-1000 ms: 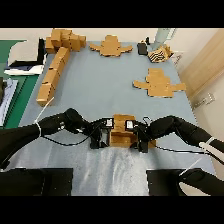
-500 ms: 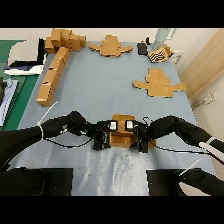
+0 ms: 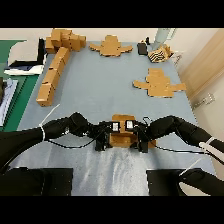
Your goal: Fold the box.
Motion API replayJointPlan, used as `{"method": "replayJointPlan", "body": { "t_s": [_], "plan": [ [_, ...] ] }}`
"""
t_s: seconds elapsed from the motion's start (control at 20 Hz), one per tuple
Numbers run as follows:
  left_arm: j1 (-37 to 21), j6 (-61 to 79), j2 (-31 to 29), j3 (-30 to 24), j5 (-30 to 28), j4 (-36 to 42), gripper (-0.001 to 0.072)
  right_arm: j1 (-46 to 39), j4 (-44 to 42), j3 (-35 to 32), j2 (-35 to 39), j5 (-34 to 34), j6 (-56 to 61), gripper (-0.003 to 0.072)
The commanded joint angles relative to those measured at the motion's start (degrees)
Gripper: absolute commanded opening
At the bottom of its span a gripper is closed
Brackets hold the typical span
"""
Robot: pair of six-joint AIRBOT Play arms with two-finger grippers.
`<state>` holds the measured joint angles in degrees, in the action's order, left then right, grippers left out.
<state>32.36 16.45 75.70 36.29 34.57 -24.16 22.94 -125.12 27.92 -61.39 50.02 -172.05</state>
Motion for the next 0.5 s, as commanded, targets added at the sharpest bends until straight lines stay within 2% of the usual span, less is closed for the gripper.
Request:
{"method": "replayJointPlan", "body": {
  "t_s": [0.0, 0.05, 0.1, 0.15, 0.45],
  "plan": [
    [0.2, 0.0, 0.0, 0.0, -0.1, -0.1, 0.0272, 0.0, 0.0, 0.0, 0.0, 0.0, 0.0, 0.0427],
    [0.2, 0.0, 0.0, 0.0, -0.1, -0.1, 0.0272, 0.0, 0.0, 0.0, 0.0, 0.0, 0.0, 0.0427],
    [0.2, 0.0, 0.0, 0.0, -0.2, -0.1, 0.0341, 0.0, 0.0, 0.0, 0.0, 0.0, 0.0, 0.0427],
    [0.2, 0.0, 0.0, 0.0, -0.2, 0.0, 0.0489, 0.0, 0.0, 0.0, 0.0, 0.0, 0.0, 0.0427],
    [0.2, 0.0, 0.0, 0.0, 0.0, 0.0, 0.0499, 0.0, 0.0, 0.0, 0.0, 0.0, 0.0, 0.0427]
  ]
}}
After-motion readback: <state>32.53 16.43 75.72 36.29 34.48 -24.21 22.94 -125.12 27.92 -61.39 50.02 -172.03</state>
